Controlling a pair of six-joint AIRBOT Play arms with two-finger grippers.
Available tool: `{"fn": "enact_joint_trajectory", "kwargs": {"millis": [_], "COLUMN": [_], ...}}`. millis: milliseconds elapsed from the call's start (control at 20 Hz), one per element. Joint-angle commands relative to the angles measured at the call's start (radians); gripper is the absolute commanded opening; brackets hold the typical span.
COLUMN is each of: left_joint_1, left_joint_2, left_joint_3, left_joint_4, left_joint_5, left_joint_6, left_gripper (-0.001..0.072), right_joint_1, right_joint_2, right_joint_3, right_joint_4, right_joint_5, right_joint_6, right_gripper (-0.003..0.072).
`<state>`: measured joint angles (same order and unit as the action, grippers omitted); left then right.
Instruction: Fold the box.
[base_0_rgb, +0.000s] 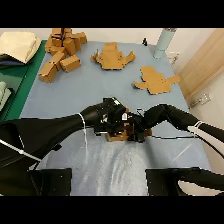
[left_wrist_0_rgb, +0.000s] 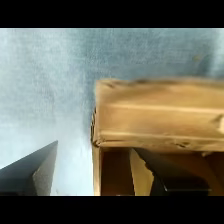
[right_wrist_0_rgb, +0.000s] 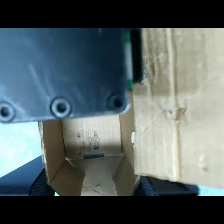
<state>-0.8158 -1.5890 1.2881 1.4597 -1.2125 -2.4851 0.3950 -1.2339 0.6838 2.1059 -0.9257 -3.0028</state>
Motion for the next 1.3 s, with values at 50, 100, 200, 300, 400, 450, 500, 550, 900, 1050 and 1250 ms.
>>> {"fn": "enact_joint_trajectory", "kwargs": {"millis": [50,100,200,300,400,450,500,550,900,1050,1250], "left_joint_1": [0.099,0.126,0.182,0.246,0.317,0.353,0.387,0.423,0.616,0.604,0.581], "left_joint_2": [0.0,0.0,0.0,0.0,0.0,0.0,0.0,0.0,0.0,0.015,0.205], "left_joint_3": [0.023,0.025,0.032,0.035,0.035,0.035,0.035,0.035,0.034,0.012,-0.242], "left_joint_4": [-0.187,-0.234,-0.325,-0.424,-0.547,-0.591,-0.616,-0.625,-0.521,-0.473,-0.472], "left_joint_5": [-0.047,-0.049,-0.057,-0.074,-0.11,-0.133,-0.155,-0.185,-0.243,-0.198,-0.003], "left_joint_6": [0.12,0.151,0.214,0.275,0.374,0.418,0.459,0.491,0.958,1.21,1.386], "left_gripper": [0.0647,0.0648,0.0648,0.0649,0.0649,0.0649,0.065,0.0649,0.0012,0.001,0.0008], "right_joint_1": [0.0,0.0,0.0,0.0,0.0,0.0,0.0,0.0,0.0,0.0,0.0], "right_joint_2": [0.0,0.0,0.0,0.0,0.0,0.0,0.0,0.0,0.0,0.0,0.0], "right_joint_3": [0.0,0.001,0.0,0.001,0.0,0.001,0.001,0.001,0.001,0.001,0.001], "right_joint_4": [0.0,0.0,0.0,0.0,0.0,0.0,0.0,0.0,0.0,0.0,0.0], "right_joint_5": [0.0,0.0,0.0,0.0,0.0,0.0,0.0,0.0,0.0,0.0,0.0], "right_joint_6": [0.001,0.001,0.001,0.001,0.001,0.001,0.001,0.001,0.001,0.001,0.001], "right_gripper": [0.0598,0.0598,0.0598,0.0598,0.0598,0.0598,0.0598,0.0598,0.0598,0.0598,0.0598]}}
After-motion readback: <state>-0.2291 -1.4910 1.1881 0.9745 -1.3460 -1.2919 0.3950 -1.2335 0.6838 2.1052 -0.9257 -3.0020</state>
